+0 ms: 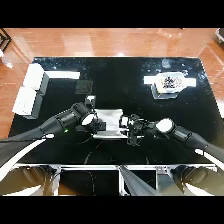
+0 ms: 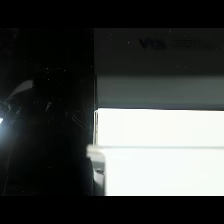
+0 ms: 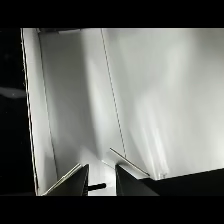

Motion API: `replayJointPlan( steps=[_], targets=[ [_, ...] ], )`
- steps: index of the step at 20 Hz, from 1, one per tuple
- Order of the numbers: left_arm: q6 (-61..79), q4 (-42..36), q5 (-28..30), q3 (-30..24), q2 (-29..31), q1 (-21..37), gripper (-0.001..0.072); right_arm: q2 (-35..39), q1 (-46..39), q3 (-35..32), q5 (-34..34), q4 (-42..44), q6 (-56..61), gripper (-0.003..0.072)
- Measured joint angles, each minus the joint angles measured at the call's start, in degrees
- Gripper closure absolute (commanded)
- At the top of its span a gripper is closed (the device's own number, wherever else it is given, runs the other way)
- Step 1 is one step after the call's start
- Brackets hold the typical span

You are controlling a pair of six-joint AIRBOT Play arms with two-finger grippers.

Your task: Fold the box and place the chain.

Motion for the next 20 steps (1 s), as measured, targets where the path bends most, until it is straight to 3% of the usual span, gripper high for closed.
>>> replayJointPlan(
  steps=[3,4,5,7,8,9,16,18,20],
  targets=[
    [0.07,-0.20,0.04,0.00,0.00,0.00,0.0690,-0.44,0.04,0.00,-0.07,0.09,0.00,0.0484],
    [0.09,-0.24,0.07,0.00,0.00,0.00,0.0689,-0.55,0.04,0.00,-0.02,0.09,0.00,0.0381],
    [0.09,-0.28,0.09,0.00,0.00,0.00,0.0689,-0.59,0.04,0.00,0.15,0.09,0.00,0.0344],
    [0.11,-0.35,0.11,0.00,0.00,0.00,0.0689,-0.66,0.04,0.00,0.46,0.09,0.00,0.0341],
    [0.11,-0.37,0.11,0.00,0.00,0.00,0.0689,-0.66,0.04,0.00,0.57,0.09,0.00,0.0300],
    [0.13,-0.39,0.11,0.00,0.00,0.00,0.0689,-0.66,0.04,0.00,0.74,0.09,0.00,0.0325],
    [0.17,-0.50,0.15,0.00,0.00,0.00,0.0689,-0.66,0.04,0.00,1.33,0.09,-0.02,0.0305],
    [0.17,-0.55,0.17,0.00,0.00,0.00,0.0689,-0.66,0.04,0.00,1.36,0.11,-0.02,0.0394],
    [0.17,-0.57,0.17,0.00,0.00,0.00,0.0689,-0.68,0.04,0.00,1.42,0.09,-0.13,0.0362]
  ],
)
